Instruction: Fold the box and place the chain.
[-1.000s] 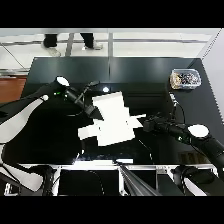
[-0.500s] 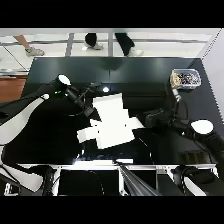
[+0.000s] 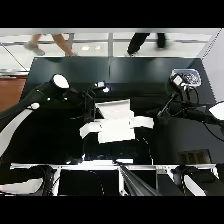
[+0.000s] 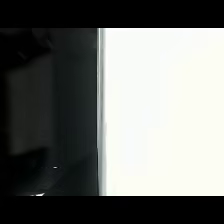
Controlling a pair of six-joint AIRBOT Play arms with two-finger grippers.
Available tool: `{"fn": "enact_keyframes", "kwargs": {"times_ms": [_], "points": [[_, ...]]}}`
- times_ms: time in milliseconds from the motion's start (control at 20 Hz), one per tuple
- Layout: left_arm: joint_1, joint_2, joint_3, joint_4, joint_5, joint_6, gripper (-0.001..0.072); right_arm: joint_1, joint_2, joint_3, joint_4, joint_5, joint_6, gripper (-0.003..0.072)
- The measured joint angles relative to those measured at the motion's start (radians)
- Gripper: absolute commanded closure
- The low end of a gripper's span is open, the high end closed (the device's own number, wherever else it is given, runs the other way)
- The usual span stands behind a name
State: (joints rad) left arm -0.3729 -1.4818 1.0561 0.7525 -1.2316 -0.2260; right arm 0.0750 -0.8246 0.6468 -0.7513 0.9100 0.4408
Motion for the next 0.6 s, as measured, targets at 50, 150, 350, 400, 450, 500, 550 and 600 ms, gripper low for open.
{"fn": "enact_keyframes", "kwargs": {"times_ms": [50, 150, 350, 400, 450, 500, 550, 600], "points": [[-0.015, 0.002, -0.007, 0.004, 0.035, 0.041, 0.0679, 0.009, 0.000, 0.002, -0.025, 0.007, -0.015, -0.0010], [-0.046, -0.008, -0.016, 0.011, 0.111, 0.108, 0.0679, 0.038, -0.007, 0.001, -0.079, 0.013, -0.035, -0.0010], [-0.083, -0.046, -0.024, 0.026, 0.183, 0.204, 0.0679, 0.106, -0.022, -0.026, -0.164, 0.009, -0.058, -0.0010], [-0.086, -0.058, -0.024, 0.028, 0.191, 0.212, 0.0679, 0.120, -0.024, -0.041, -0.174, -0.002, -0.068, -0.0010], [-0.087, -0.069, -0.025, 0.030, 0.195, 0.217, 0.0679, 0.132, -0.026, -0.058, -0.183, -0.018, -0.075, -0.0010], [-0.088, -0.079, -0.026, 0.033, 0.192, 0.219, 0.0679, 0.140, -0.026, -0.074, -0.185, -0.034, -0.081, -0.0010], [-0.087, -0.086, -0.026, 0.033, 0.189, 0.219, 0.0679, 0.146, -0.027, -0.090, -0.188, -0.047, -0.086, -0.0010], [-0.087, -0.091, -0.026, 0.033, 0.177, 0.218, 0.0679, 0.151, -0.027, -0.106, -0.190, -0.056, -0.090, -0.0010]]}}
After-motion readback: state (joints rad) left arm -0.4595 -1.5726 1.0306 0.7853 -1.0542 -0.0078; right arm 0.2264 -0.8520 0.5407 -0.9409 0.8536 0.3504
